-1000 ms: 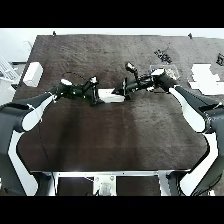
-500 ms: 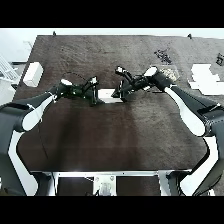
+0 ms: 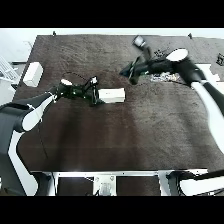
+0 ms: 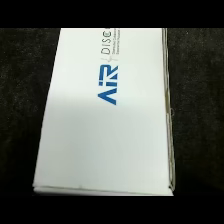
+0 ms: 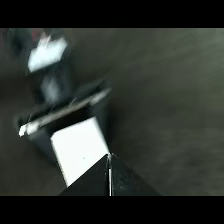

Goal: Fold the box and place the chain.

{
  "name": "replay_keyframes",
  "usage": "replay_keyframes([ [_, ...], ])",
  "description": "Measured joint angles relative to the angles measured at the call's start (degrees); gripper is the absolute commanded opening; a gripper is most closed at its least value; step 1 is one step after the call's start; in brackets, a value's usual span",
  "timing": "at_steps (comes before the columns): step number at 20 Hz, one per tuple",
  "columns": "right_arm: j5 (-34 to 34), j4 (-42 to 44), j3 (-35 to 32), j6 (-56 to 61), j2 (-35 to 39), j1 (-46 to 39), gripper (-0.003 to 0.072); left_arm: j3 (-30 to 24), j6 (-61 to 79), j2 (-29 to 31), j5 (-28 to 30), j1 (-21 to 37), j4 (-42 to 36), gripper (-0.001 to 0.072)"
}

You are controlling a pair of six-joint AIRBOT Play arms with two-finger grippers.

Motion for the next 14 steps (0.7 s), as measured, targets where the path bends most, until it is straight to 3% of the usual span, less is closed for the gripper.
replay_keyframes([
  [2,-2.03,0.42,-5.07,1.49,5.88,-1.16,0.0014,0.0,0.02,0.0,-0.33,0.02,0.02,0.0303],
  [3,-3.48,0.46,-8.24,2.27,8.83,-1.84,0.0014,0.0,0.04,0.0,-0.7,0.04,0.09,0.003],
  [10,-10.71,0.72,-27.78,6.69,22.43,-3.93,0.0015,-0.15,-9.4,4.85,0.85,3.08,0.59,0.0015],
  [14,-12.04,0.7,-32.39,8.72,24.65,-4.96,0.0014,-3.69,-19.58,12.52,9.46,8.63,0.44,0.0015],
])
